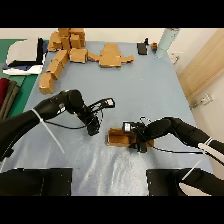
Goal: Fold the box.
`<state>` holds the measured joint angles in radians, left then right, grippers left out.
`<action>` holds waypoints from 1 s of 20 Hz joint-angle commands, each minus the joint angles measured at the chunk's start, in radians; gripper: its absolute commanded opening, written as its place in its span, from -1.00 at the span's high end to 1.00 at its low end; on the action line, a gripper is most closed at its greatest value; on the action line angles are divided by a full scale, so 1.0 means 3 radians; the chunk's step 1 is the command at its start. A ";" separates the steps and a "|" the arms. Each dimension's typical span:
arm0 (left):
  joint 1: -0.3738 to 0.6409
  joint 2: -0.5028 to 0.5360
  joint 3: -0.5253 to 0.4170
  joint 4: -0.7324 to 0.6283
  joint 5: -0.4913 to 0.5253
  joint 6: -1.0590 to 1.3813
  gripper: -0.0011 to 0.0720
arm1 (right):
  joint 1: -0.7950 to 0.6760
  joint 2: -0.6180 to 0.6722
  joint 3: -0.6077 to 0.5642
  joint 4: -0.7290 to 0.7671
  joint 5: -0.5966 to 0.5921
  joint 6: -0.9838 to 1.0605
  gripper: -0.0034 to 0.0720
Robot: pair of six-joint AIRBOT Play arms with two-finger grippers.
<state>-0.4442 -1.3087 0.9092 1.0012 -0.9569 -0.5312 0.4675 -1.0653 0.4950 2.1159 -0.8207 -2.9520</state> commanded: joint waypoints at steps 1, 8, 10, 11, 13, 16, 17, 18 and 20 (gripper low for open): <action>-0.0041 0.0149 -0.0468 -0.0704 0.0376 0.1138 0.93 | 0.0000 -0.0001 0.0001 0.0001 0.0001 0.0001 -0.25; 0.0057 0.0150 -0.0858 -0.1184 0.0481 0.2330 -0.94 | 0.0000 -0.0001 0.0001 0.0001 0.0001 0.0001 -0.25; -0.0011 0.0141 -0.0857 -0.1324 0.0684 0.2331 -0.94 | 0.0000 -0.0001 0.0001 0.0001 0.0000 0.0001 -0.25; -0.0039 0.0128 -0.0857 -0.1359 0.0755 0.2331 -0.94 | 0.0000 -0.0001 0.0001 0.0001 0.0001 0.0000 -0.25; -0.0085 0.0118 -0.0858 -0.1381 0.0863 0.2330 -0.94 | 0.0000 -0.0001 0.0001 0.0001 0.0000 0.0001 -0.25; -0.0123 0.0118 -0.0858 -0.1450 0.0926 0.2332 -0.94 | 0.0000 -0.0001 0.0001 0.0001 0.0001 0.0000 -0.25; -0.0145 0.0118 -0.0858 -0.1469 0.0924 0.2332 -0.94 | 0.0000 -0.0001 0.0001 0.0001 0.0000 0.0000 -0.25; -0.0167 0.0114 -0.0858 -0.1470 0.0922 0.2333 -0.94 | 0.0000 -0.0001 0.0001 0.0001 0.0001 0.0000 -0.25; -0.0201 0.0081 -0.0857 -0.1471 0.0922 0.2372 -0.94 | 0.0000 -0.0001 0.0001 0.0001 0.0000 0.0001 -0.25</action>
<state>-0.4896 -1.2766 0.6525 0.5728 -0.6949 0.1642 0.4675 -1.0653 0.4950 2.1159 -0.8207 -2.9520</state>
